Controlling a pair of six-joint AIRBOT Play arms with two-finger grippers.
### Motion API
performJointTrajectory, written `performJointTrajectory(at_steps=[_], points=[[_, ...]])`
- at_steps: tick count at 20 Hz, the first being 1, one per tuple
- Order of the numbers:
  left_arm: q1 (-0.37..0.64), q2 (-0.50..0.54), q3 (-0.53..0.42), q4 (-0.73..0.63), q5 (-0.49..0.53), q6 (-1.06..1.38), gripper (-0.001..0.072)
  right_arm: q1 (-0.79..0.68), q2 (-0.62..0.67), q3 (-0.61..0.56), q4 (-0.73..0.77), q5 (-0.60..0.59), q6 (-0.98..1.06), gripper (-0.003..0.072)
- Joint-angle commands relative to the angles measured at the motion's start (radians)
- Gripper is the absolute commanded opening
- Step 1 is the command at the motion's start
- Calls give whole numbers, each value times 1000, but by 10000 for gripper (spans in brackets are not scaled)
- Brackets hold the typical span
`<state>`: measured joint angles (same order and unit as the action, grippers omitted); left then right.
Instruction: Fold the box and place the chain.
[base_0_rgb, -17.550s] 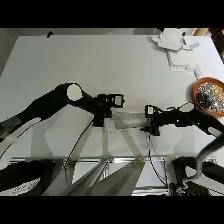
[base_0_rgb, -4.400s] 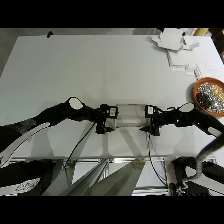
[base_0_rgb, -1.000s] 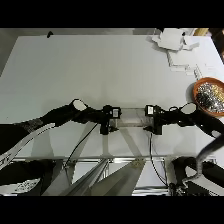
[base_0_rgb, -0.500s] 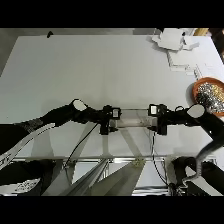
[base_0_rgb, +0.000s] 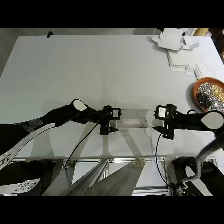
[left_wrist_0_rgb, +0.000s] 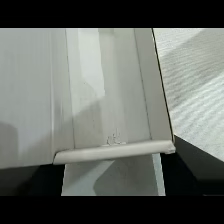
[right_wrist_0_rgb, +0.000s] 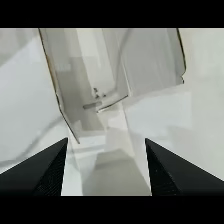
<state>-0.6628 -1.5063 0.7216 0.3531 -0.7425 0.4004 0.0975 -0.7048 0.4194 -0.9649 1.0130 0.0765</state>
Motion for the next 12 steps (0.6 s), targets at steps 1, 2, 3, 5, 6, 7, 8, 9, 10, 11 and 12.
performJointTrajectory(at_steps=[1,2,3,5,6,7,8,9,10,11,12], points=[[0,0,0,0,2,0,254,1,53,1,131,60,29,394],[0,0,0,0,2,0,254,1,50,1,204,62,28,269],[0,0,0,0,2,0,254,1,43,1,288,60,9,111],[0,0,0,-1,2,0,254,1,5,1,428,17,-48,19],[0,0,0,-1,2,0,254,1,-32,1,488,-45,-49,19],[0,0,0,-1,2,0,254,1,-73,1,532,-119,-49,19],[0,0,0,-1,2,0,254,1,-124,1,568,-203,-49,19],[0,0,0,-1,2,0,254,1,-175,1,596,-272,-48,18],[0,0,0,-1,2,0,254,1,-230,1,607,-323,-47,18],[0,0,0,-1,2,0,254,1,-289,1,603,-353,-47,18],[0,0,0,-1,2,0,254,1,-346,1,597,-360,-44,18]])
